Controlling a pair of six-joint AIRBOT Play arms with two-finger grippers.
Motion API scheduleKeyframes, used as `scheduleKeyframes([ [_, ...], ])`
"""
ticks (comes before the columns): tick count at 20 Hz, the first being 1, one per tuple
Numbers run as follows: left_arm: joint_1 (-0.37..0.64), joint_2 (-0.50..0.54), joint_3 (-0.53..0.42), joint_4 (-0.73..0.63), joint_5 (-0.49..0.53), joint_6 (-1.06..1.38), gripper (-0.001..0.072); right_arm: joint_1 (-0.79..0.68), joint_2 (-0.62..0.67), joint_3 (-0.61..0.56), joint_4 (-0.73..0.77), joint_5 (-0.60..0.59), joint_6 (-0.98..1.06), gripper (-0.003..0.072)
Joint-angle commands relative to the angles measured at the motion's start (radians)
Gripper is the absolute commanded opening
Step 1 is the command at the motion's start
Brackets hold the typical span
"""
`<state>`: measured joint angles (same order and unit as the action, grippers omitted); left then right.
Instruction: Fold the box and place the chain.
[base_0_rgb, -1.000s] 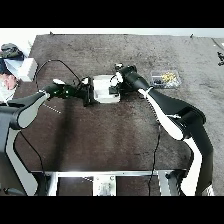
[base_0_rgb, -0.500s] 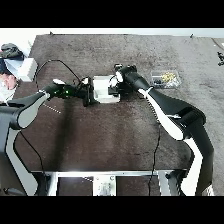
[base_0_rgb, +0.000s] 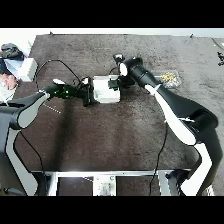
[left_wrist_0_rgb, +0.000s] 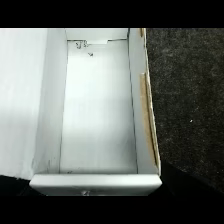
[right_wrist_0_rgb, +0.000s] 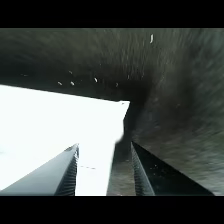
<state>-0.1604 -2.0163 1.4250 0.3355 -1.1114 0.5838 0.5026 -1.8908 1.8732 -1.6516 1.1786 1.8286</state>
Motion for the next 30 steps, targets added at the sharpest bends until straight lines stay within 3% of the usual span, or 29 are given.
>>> scheduleKeyframes([
  [1,-0.001,0.000,0.000,0.000,0.000,0.000,0.0417,-0.055,0.113,0.001,-0.006,-0.019,-0.168,0.0388],
  [4,-0.001,0.000,0.000,0.000,0.000,0.000,0.0418,-0.181,0.186,0.001,-0.040,-0.020,-0.222,0.0386],
  [5,-0.001,0.000,0.000,0.000,0.000,0.000,0.0417,-0.239,0.191,0.001,-0.039,-0.019,-0.241,0.0340],
  [9,-0.001,0.000,0.000,0.000,0.000,0.000,0.0417,-0.466,0.140,0.000,0.027,-0.026,-0.240,0.0314],
  [12,-0.001,0.000,0.000,0.000,0.000,0.000,0.0417,-0.570,0.064,0.001,0.161,-0.041,-0.308,0.0313],
  [18,-0.001,0.000,0.000,0.000,0.000,0.000,0.0417,-0.591,-0.065,0.001,0.288,-0.046,-0.396,0.0312],
  [19,-0.001,0.000,0.000,0.000,0.000,0.000,0.0417,-0.591,-0.079,0.001,0.288,-0.044,-0.396,0.0227],
  [20,-0.001,0.000,0.000,0.000,0.000,0.000,0.0418,-0.591,-0.089,0.001,0.294,-0.042,-0.397,0.0214],
  [30,-0.001,0.000,0.000,0.000,0.000,0.000,0.0417,-0.587,-0.110,0.001,0.302,-0.042,-0.419,0.0223],
])
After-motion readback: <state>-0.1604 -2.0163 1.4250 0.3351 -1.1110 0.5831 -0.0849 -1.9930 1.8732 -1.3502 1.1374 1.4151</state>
